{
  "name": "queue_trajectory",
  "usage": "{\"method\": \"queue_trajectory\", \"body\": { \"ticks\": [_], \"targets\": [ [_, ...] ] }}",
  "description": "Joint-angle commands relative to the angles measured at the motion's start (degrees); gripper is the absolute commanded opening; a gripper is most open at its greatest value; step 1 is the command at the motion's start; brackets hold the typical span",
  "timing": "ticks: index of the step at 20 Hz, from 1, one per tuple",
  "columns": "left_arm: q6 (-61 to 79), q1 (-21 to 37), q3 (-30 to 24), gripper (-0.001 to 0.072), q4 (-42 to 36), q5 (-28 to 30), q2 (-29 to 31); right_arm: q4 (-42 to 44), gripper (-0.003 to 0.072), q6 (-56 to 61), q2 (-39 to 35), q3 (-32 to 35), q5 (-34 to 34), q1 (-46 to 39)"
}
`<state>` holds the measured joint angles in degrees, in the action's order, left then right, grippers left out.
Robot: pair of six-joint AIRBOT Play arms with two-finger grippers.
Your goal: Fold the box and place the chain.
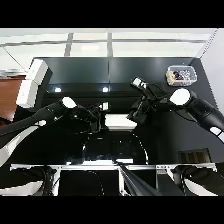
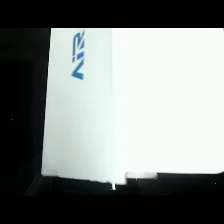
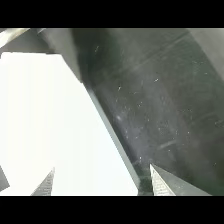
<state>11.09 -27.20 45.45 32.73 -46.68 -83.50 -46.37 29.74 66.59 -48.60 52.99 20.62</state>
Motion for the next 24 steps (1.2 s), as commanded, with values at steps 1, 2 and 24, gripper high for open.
{"method": "queue_trajectory", "body": {
  "ticks": [1, 2, 24],
  "targets": [
    [0.0, 0.0, 0.0, 0.0419, 0.0, -0.1, 0.0, 4.3, 0.071, -12.8, 0.1, -0.3, 4.1, -1.7],
    [0.0, 0.0, 0.0, 0.0419, 0.0, -0.1, 0.0, 5.9, 0.071, -15.0, 0.1, 0.0, 4.2, -2.1],
    [0.0, 0.0, 0.0, 0.042, 0.0, 0.0, 0.0, 8.4, 0.0136, -22.5, 0.3, 6.1, 2.5, -2.3]
  ]
}}
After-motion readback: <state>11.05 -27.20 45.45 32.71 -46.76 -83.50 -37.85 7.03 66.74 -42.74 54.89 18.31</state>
